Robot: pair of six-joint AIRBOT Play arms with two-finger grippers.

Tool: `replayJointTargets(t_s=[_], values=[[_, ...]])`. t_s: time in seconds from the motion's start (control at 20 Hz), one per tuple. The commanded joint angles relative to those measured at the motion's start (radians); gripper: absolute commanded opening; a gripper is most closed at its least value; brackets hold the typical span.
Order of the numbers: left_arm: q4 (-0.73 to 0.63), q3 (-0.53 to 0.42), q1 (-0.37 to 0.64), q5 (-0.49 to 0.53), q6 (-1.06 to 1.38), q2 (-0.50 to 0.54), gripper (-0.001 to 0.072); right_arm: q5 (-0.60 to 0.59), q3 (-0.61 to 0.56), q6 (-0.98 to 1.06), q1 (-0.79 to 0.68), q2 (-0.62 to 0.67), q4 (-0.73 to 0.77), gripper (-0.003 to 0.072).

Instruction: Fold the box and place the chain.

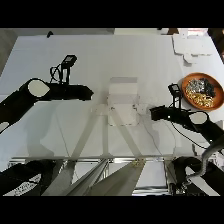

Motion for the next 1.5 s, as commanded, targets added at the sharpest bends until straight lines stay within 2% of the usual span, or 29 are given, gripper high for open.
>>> replayJointTargets(t_s=[0.0, 0.3, 0.45, 0.6, 0.65, 0.7, 0.75, 0.85, 0.95, 1.05, 1.15, 1.3, 1.35, 1.4, 1.45], values=[[-0.009, 0.000, -0.001, -0.001, -0.001, -0.001, 0.0011, -0.001, -0.001, 0.000, 0.001, -0.001, 0.000, 0.0016], [-0.008, 0.000, 0.000, -0.025, -0.002, -0.001, 0.0012, -0.001, -0.001, 0.000, 0.001, -0.001, 0.000, 0.0016], [0.014, 0.001, 0.003, -0.042, 0.076, -0.005, 0.0008, -0.001, -0.001, 0.000, 0.001, -0.001, 0.000, 0.0016], [0.018, 0.039, 0.026, -0.117, 0.122, -0.038, 0.0015, -0.001, -0.001, 0.000, 0.001, -0.001, 0.000, 0.0016], [0.018, 0.080, 0.048, -0.172, 0.122, -0.063, 0.0108, -0.001, -0.001, 0.000, 0.001, -0.001, 0.000, 0.0016], [0.018, 0.129, 0.072, -0.235, 0.127, -0.093, 0.0265, -0.001, -0.001, 0.000, 0.001, -0.001, 0.000, 0.0016], [0.018, 0.188, 0.095, -0.306, 0.147, -0.134, 0.0392, -0.001, -0.001, 0.000, 0.001, -0.001, 0.000, 0.0016], [0.017, 0.311, 0.126, -0.440, 0.178, -0.232, 0.0418, -0.001, -0.001, 0.000, 0.001, -0.001, 0.000, 0.0016], [-0.003, 0.414, 0.126, -0.518, 0.270, -0.335, 0.0429, -0.001, -0.001, 0.000, 0.001, -0.001, 0.000, 0.0016], [-0.100, 0.483, 0.119, -0.542, 0.388, -0.432, 0.0515, -0.001, -0.001, 0.000, 0.001, -0.001, 0.000, 0.0016], [-0.201, 0.537, 0.104, -0.547, 0.437, -0.525, 0.0518, -0.001, -0.001, 0.000, 0.001, -0.001, 0.000, 0.0016], [-0.221, 0.654, 0.071, -0.618, 0.451, -0.678, 0.0522, -0.001, -0.001, 0.000, 0.001, -0.001, 0.000, 0.0016], [-0.227, 0.685, 0.058, -0.636, 0.452, -0.718, 0.0562, -0.001, -0.001, 0.000, 0.001, -0.001, 0.000, 0.0016], [-0.237, 0.709, 0.044, -0.637, 0.454, -0.752, 0.0647, -0.001, -0.001, 0.000, 0.001, -0.001, 0.000, 0.0016], [-0.249, 0.721, 0.032, -0.631, 0.472, -0.774, 0.0659, -0.001, -0.001, 0.000, 0.001, -0.001, 0.000, 0.0016]])
